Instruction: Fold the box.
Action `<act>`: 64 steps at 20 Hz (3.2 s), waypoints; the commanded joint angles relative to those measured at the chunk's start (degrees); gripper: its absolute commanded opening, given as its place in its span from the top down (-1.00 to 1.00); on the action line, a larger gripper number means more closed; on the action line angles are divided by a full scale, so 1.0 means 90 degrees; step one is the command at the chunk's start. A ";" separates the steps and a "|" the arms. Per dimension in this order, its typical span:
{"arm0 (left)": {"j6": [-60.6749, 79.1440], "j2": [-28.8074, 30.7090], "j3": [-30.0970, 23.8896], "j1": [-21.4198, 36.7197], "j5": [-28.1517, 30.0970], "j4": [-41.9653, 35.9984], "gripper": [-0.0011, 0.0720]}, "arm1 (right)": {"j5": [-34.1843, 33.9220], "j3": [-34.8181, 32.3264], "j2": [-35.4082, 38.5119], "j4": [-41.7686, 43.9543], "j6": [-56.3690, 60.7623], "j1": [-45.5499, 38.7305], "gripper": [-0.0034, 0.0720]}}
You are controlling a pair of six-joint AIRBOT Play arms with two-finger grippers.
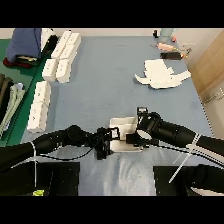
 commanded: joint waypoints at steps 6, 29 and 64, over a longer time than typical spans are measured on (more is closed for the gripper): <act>-0.0010 0.0000 0.0005 0.0002 0.0000 -0.0010 -0.30 | -0.0049 0.0010 -0.0017 -0.0012 0.0044 0.0015 0.90; -0.0010 0.0000 0.0005 0.0002 0.0000 -0.0010 -0.30 | 0.0889 0.0010 0.3235 -0.0423 -0.1661 -0.1251 0.91; -0.0010 0.0000 0.0005 0.0002 0.0000 -0.0010 -0.30 | 0.1559 -0.0005 -0.0160 0.5816 -1.0829 -0.3925 0.91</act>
